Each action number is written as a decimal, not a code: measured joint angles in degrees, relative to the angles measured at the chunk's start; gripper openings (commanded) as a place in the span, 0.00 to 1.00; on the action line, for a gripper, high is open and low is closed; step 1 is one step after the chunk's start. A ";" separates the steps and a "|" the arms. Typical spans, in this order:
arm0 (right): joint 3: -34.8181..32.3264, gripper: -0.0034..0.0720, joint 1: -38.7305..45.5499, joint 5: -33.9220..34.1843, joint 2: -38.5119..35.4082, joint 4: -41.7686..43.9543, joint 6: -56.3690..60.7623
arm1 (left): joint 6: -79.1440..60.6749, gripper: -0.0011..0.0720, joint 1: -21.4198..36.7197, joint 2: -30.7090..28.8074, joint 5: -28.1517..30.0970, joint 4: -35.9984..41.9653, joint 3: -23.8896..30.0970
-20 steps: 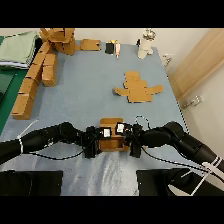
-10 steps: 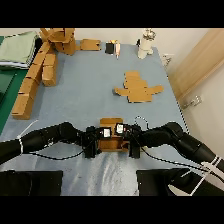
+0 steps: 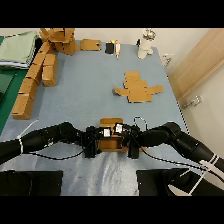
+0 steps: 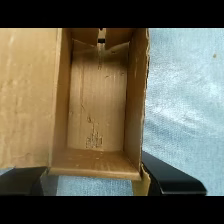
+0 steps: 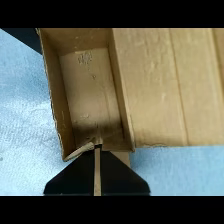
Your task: Fold the box.
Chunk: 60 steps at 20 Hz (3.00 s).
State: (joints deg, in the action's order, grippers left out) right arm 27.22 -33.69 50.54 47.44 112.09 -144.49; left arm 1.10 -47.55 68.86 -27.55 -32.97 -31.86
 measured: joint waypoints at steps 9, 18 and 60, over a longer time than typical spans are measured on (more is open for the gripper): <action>-0.07 0.68 0.04 -1.22 1.79 3.67 -4.13 | -0.02 0.83 0.00 0.00 -0.09 -0.04 0.00; -0.07 0.75 0.02 -1.90 2.54 4.09 -4.96 | 0.00 0.83 0.00 0.00 -0.07 -0.02 0.00; -5.75 0.05 13.33 15.41 -12.22 -10.36 74.86 | 0.00 0.83 -0.07 0.00 -0.28 0.11 0.00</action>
State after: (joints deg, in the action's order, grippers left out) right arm 21.47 -20.36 65.95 35.22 101.73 -69.63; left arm 1.10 -47.62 68.86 -27.83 -32.86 -31.86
